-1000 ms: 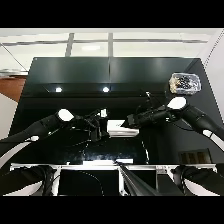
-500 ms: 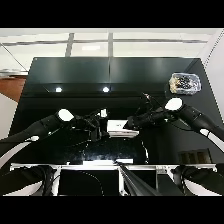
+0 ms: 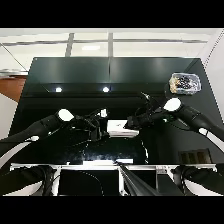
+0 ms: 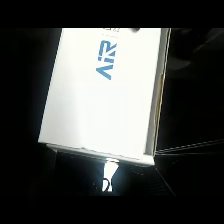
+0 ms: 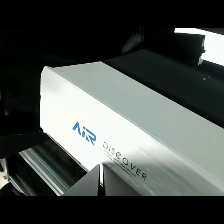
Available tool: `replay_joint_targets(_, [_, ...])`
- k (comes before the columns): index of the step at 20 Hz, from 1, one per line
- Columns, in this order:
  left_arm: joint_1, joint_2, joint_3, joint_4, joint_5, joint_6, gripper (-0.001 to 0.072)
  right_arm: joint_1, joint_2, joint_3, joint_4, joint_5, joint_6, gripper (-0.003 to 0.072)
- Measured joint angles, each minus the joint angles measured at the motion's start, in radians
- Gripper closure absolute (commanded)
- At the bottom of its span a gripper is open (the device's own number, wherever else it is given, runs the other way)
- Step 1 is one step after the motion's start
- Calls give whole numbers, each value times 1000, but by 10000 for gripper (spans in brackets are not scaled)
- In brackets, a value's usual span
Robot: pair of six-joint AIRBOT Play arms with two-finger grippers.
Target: Fold the box and place the chain.
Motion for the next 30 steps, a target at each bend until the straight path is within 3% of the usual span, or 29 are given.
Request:
replay_joint_targets(11, [0, 0, 0, 0, 0, 2, 477, -20, 9, 17, 14, -2, -21, 642])
replay_joint_targets(13, [0, 0, 1, 1, 0, 2, 344, -51, 37, 40, 31, 36, -28, 642])
replay_joint_targets(14, [0, 0, 2, 2, 0, 2, 240, -71, 55, 52, 35, 57, -31, 642])
replay_joint_targets(15, [0, 0, 5, 5, -1, 1, 60, -96, 76, 64, 38, 75, -32, 642])
replay_joint_targets(16, [0, 3, 8, 14, 2, -5, 4, -124, 97, 75, 45, 80, -35, 642])
replay_joint_targets(21, [7, 102, 34, 91, -27, -47, 4, -307, 206, 100, 40, 148, -48, 642])
replay_joint_targets(25, [34, 209, 72, 216, -138, -155, 5, -417, 245, 105, 9, 173, -63, 642])
replay_joint_targets(30, [10, 180, 163, 208, -192, -208, 5, -461, 257, 106, -4, 163, -86, 642])
